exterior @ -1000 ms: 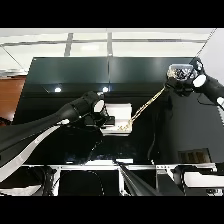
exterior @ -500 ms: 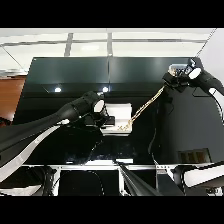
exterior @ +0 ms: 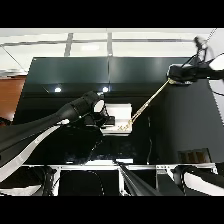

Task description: Fold the box and place the chain.

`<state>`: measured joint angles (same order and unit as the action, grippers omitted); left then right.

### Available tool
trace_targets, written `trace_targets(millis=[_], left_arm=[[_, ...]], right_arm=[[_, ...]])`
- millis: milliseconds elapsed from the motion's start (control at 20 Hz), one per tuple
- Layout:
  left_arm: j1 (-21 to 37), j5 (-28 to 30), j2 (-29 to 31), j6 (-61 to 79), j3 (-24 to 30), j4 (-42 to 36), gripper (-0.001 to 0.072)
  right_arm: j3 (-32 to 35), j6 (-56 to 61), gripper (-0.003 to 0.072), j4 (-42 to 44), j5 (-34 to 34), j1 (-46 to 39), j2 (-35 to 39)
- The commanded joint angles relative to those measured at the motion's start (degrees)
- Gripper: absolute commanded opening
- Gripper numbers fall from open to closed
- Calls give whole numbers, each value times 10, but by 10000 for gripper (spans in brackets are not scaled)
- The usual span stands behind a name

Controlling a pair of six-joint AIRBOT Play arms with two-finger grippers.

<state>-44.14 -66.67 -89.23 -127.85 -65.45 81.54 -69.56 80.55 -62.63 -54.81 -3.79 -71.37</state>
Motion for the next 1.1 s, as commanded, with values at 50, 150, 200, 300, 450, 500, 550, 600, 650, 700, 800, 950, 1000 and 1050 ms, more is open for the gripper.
trace_targets(millis=[50, 150, 200, 300, 450, 500, 550, 600, 650, 700, 800, 950, 1000, 1050], left_arm=[[0, 0, 0, 0, 0, 0, 29], [0, 0, 0, 0, 0, 0, 29], [0, 0, 0, 0, 0, 0, 29], [0, 0, 0, 0, 0, 0, 29], [0, 0, 0, 0, 0, 0, 29], [0, 0, 0, 0, 0, 0, 29], [0, 0, 0, 0, 0, 0, 29], [0, 0, 0, 0, 0, 0, 29], [0, 0, 0, 0, 0, 0, 29], [0, 0, 0, 0, 0, 0, 29], [0, 0, 0, 0, 0, 0, 29], [0, 0, 0, 0, 0, 0, 29], [0, 0, 0, 0, 0, 0, 29], [0, 0, 0, 0, 0, 0, 29]], right_arm=[[5, -60, 13, 82, -71, 5, 165], [5, -76, 12, 135, -85, 5, 210], [5, -85, 13, 161, -91, 5, 225], [5, -98, 12, 217, -107, 5, 236], [5, -134, 12, 314, -125, 14, 236], [5, -140, 12, 328, -121, 26, 236], [5, -140, 12, 327, -115, 40, 236], [5, -140, 12, 323, -114, 56, 234], [5, -140, 12, 320, -115, 72, 233], [5, -140, 13, 320, -114, 88, 230], [5, -139, 13, 325, -111, 119, 226], [5, -140, 13, 336, -95, 152, 225], [5, -140, 13, 335, -90, 158, 225], [5, -140, 13, 335, -89, 160, 225]])
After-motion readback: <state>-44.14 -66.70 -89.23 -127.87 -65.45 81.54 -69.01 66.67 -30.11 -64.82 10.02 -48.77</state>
